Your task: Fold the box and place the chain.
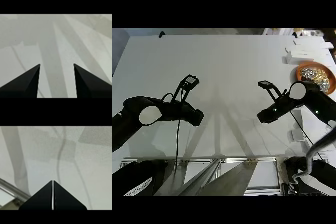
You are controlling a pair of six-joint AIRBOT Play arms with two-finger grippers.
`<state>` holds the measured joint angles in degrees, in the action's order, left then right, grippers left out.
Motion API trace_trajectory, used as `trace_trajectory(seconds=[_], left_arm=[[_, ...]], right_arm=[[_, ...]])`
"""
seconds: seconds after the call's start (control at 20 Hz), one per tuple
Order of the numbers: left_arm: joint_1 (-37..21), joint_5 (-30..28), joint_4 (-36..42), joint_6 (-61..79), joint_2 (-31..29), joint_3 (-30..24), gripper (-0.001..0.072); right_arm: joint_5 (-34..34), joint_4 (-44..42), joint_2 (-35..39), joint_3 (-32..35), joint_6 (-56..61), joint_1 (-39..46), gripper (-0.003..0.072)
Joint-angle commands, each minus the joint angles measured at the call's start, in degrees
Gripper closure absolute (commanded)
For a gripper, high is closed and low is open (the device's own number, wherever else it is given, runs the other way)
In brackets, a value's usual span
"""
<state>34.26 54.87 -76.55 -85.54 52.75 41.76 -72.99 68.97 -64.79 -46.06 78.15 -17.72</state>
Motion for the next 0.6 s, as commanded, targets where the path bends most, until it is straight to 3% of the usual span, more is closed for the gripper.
trace_trajectory(seconds=[0.0, 0.4, 0.55], left_arm=[[0.0, 0.0, 0.0, 0.0, 0.0, 0.0, 0.0265], [0.0, 0.0, 0.0, 0.0, 0.0, 0.0, 0.0265], [0.0, 0.0, 0.0, 0.0, 0.0, 0.0, 0.0265]], right_arm=[[0.0, 0.0, 0.0, 0.0, 0.0, -0.1, 0.0664], [0.5, 0.0, 0.0, 0.0, 0.0, -0.1, 0.0664], [4.5, 1.7, 0.0, 0.0, 1.4, -0.1, 0.0664]])
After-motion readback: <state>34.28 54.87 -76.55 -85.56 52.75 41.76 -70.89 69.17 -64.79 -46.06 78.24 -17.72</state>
